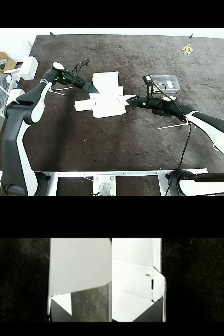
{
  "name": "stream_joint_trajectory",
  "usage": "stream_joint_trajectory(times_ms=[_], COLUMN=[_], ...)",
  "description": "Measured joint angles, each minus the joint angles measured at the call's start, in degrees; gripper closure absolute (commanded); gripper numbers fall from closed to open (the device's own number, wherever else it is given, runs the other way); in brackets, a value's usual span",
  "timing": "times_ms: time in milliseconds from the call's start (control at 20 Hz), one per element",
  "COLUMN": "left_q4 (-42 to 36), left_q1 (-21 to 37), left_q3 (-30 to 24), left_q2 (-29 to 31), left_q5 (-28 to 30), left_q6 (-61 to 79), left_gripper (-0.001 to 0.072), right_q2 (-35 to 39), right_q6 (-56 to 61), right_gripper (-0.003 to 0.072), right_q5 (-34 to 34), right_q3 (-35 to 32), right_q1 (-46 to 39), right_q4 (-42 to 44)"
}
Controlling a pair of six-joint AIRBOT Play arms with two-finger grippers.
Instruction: Fold the box and place the chain.
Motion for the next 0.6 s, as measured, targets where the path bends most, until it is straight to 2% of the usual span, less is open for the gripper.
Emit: stream_joint_trajectory(times_ms=[50,300,400,600], left_q4=[0.59,1.05,1.05,1.09], left_q1=[0.00,0.00,0.00,0.00], left_q3=[-0.02,-0.02,-0.02,-0.02], left_q2=[-0.02,0.11,0.11,0.13], left_q5=[-0.09,-0.35,-0.04,3.08], left_q6=[0.59,7.17,11.91,22.53], left_gripper=[0.0698,0.0698,0.0698,0.0698], right_q2=[0.02,4.15,6.88,10.19], right_q6=[-0.04,-0.22,-0.31,-0.35], right_gripper=[0.0168,0.0169,0.0376,0.0389], right_q5=[-0.39,-0.66,0.63,6.14], right_q3=[0.00,0.31,0.33,0.31], right_q1=[-0.04,-3.98,-7.30,-12.92], right_q4=[-0.22,0.07,-0.04,-1.79])
